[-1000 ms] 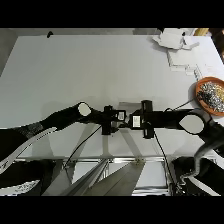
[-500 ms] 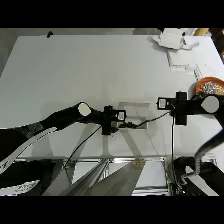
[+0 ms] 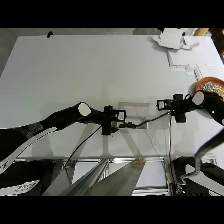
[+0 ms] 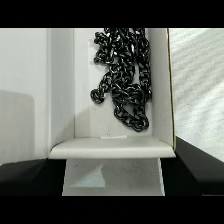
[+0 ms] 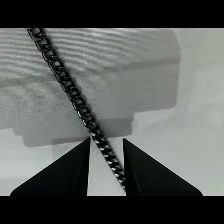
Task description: Fold the box and place the chain.
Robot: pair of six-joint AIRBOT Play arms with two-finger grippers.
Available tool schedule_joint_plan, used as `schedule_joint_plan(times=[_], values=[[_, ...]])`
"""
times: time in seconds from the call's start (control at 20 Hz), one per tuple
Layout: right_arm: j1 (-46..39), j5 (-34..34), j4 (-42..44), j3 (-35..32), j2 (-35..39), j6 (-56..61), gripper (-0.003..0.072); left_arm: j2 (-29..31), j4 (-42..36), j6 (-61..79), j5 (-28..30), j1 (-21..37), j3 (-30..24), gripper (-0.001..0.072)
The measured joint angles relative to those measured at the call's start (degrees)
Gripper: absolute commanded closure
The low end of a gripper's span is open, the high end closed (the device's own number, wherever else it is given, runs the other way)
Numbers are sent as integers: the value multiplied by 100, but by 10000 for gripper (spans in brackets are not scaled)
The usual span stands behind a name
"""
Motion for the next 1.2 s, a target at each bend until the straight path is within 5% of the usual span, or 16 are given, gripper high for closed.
schedule_joint_plan(times=[0.15, 0.45, 0.75, 1.2], values=[[-15, 164, -15, 9, -192, -175, 671, 0, 2, -2, -2, 0, 0, 457], [-13, 66, -31, -35, 68, -256, 671, 0, 2, 0, -2, 0, 0, 457], [282, 861, 638, -11, 1202, -37, 671, 0, 2, 0, 0, 0, 0, 457], [2520, 815, 2361, -13, 2076, 525, 671, 0, 2, 0, 0, 0, 0, 457]])
